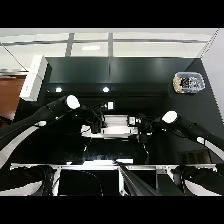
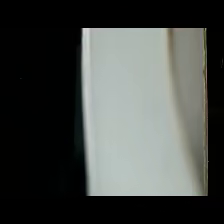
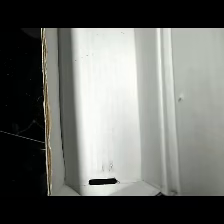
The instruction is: Fold the box and place the chain.
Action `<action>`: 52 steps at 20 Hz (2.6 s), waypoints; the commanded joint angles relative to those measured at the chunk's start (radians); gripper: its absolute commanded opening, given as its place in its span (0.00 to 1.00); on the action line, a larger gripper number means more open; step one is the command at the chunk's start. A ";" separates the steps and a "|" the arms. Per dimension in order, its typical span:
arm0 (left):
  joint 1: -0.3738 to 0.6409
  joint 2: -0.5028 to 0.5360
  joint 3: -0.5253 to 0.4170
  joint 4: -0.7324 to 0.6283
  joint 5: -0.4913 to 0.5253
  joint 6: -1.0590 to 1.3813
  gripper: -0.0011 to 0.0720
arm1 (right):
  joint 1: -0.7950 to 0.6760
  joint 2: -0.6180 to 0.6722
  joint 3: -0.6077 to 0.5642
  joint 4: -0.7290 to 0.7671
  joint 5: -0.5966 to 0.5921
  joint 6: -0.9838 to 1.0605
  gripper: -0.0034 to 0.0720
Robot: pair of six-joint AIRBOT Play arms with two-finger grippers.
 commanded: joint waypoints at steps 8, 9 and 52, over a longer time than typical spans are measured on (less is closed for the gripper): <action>0.000 0.291 -0.003 0.366 -0.354 -0.645 0.42 | 0.001 0.000 0.000 0.003 -0.005 0.001 0.59; 0.000 0.293 -0.003 0.378 -0.396 -0.690 0.16 | 0.001 0.000 0.000 0.003 -0.005 0.001 0.59; 0.090 0.328 -0.334 -0.043 0.117 0.032 0.99 | 0.001 0.000 0.000 0.003 -0.004 0.001 0.59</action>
